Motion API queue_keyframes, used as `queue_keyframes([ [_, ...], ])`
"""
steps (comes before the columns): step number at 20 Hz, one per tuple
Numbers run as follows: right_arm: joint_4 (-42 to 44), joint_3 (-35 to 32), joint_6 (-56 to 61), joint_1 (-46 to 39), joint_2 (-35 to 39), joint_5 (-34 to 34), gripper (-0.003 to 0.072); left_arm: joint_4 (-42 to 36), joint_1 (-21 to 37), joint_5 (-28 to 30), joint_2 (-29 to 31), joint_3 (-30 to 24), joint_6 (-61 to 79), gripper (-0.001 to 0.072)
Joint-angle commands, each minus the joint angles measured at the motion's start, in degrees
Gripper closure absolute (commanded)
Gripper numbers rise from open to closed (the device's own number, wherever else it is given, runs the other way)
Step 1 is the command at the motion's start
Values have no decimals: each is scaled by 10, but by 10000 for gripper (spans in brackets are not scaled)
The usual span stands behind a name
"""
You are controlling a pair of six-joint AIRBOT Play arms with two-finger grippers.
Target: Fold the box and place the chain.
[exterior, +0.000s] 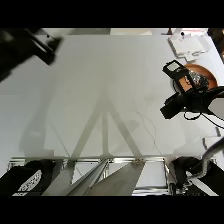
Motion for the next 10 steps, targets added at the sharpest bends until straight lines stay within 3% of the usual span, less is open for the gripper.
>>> queue_keyframes([
  [1,0,0,0,0,0,0,672,75,97,10,35,0,-209,703],
  [5,0,0,0,0,0,0,672,206,229,-114,9,0,-378,703],
  [10,0,0,0,0,0,0,672,223,279,-127,-78,-14,-417,703],
])
